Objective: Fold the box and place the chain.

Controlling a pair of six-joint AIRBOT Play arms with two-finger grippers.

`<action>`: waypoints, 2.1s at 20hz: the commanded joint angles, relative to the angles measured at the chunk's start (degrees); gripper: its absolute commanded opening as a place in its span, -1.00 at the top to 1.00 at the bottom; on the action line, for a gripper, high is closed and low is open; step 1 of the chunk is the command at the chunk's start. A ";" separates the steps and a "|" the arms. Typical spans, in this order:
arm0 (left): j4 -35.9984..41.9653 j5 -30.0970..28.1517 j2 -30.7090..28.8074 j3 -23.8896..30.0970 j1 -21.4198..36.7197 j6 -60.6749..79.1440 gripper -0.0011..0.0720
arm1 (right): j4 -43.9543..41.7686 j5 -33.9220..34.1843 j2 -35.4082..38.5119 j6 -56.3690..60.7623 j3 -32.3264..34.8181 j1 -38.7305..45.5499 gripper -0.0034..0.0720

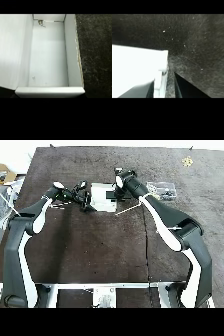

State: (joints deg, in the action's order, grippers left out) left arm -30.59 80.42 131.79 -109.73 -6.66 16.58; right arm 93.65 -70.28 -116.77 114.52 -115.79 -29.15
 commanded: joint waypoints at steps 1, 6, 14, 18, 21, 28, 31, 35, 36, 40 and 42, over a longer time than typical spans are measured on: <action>0.00 -0.04 0.00 0.02 0.04 -0.02 -0.31 | 0.07 -0.68 4.94 -10.23 -0.07 1.49 0.15; 0.00 -0.04 0.00 0.02 0.04 -0.02 -0.31 | 3.82 -0.50 12.35 -19.45 -0.04 11.10 0.41; 0.00 -0.04 0.00 0.02 0.04 -0.02 -0.31 | -3.56 3.54 11.34 -23.67 6.45 27.67 0.41; 0.00 -0.04 0.00 0.02 0.04 -0.02 -0.31 | -6.84 4.04 6.71 -26.45 6.43 28.00 0.41; 0.00 -0.04 0.00 0.02 0.04 -0.02 -0.31 | -8.90 6.43 3.78 -26.45 6.43 28.00 0.41; 0.00 -0.04 0.00 0.02 0.04 -0.02 -0.31 | -13.66 7.43 0.22 -26.45 6.40 27.98 0.41; 0.00 -0.04 0.00 0.02 0.04 -0.02 -0.31 | -14.53 7.56 -1.01 -26.40 6.40 27.91 0.41; 0.00 -0.02 0.00 0.02 0.04 -0.02 -0.31 | -12.57 7.54 0.57 -26.23 6.27 27.91 0.90; 0.00 -0.04 0.00 0.02 0.04 -0.02 -0.31 | -11.74 7.32 1.53 -26.23 6.27 27.91 0.90; 0.00 -0.04 0.00 0.02 0.04 -0.02 -0.31 | -7.45 5.18 6.10 -26.25 6.27 27.91 0.90; 0.00 -0.04 0.00 0.02 0.04 -0.02 -0.31 | -7.10 4.72 8.48 -26.29 6.27 27.91 0.90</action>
State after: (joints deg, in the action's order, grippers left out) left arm -30.59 80.40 131.79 -109.73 -6.66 16.53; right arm 84.53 -64.40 -111.26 88.18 -109.47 -1.21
